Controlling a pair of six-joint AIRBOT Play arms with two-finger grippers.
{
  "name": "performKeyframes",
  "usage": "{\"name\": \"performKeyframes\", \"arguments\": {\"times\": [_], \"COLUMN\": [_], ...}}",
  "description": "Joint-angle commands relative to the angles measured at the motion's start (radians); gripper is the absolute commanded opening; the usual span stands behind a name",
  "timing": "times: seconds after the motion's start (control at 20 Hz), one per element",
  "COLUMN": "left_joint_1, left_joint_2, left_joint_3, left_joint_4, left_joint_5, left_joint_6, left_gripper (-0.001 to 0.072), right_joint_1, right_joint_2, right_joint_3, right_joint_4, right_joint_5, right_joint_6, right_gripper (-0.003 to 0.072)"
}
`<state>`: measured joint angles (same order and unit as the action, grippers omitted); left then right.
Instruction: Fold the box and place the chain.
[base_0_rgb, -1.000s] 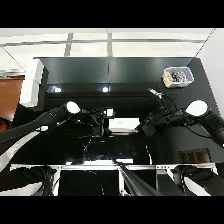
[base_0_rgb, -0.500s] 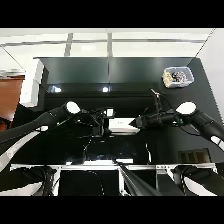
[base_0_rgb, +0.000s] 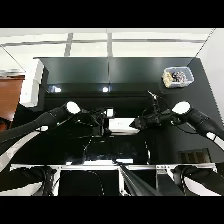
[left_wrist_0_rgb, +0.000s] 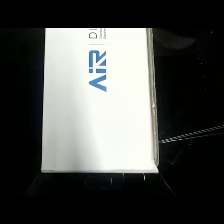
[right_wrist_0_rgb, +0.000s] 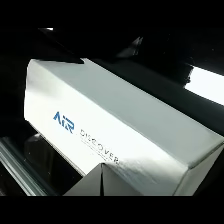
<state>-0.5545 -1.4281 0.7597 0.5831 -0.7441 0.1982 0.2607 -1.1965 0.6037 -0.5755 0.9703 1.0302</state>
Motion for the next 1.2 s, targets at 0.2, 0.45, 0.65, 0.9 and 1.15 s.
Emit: {"name": "performKeyframes", "arguments": {"times": [0.2, 0.45, 0.65, 0.9, 1.15], "left_joint_1": [0.002, 0.002, -0.034, -0.145, -0.163], "left_joint_2": [0.048, 0.171, 0.183, 0.016, -0.084], "left_joint_3": [0.008, 0.069, 0.169, 0.289, 0.315], "left_joint_4": [0.043, 0.323, 0.213, 0.105, 0.085], "left_joint_5": [0.0, -0.112, -0.137, -0.031, -0.021], "left_joint_6": [-0.054, -0.338, -0.364, -0.364, -0.418], "left_gripper": [0.0433, 0.0714, 0.071, 0.071, 0.071], "right_joint_1": [-0.182, -0.493, -0.585, -0.581, -0.581], "right_joint_2": [0.158, 0.383, 0.425, 0.425, 0.425], "right_joint_3": [0.142, 0.143, 0.143, 0.143, 0.143], "right_joint_4": [-0.036, -0.113, -0.107, -0.107, -0.111], "right_joint_5": [0.312, 0.441, 0.404, 0.328, 0.327], "right_joint_6": [-0.006, 0.002, 0.002, 0.002, -0.014], "right_gripper": [0.0017, 0.0017, 0.0017, 0.0018, 0.0018]}}
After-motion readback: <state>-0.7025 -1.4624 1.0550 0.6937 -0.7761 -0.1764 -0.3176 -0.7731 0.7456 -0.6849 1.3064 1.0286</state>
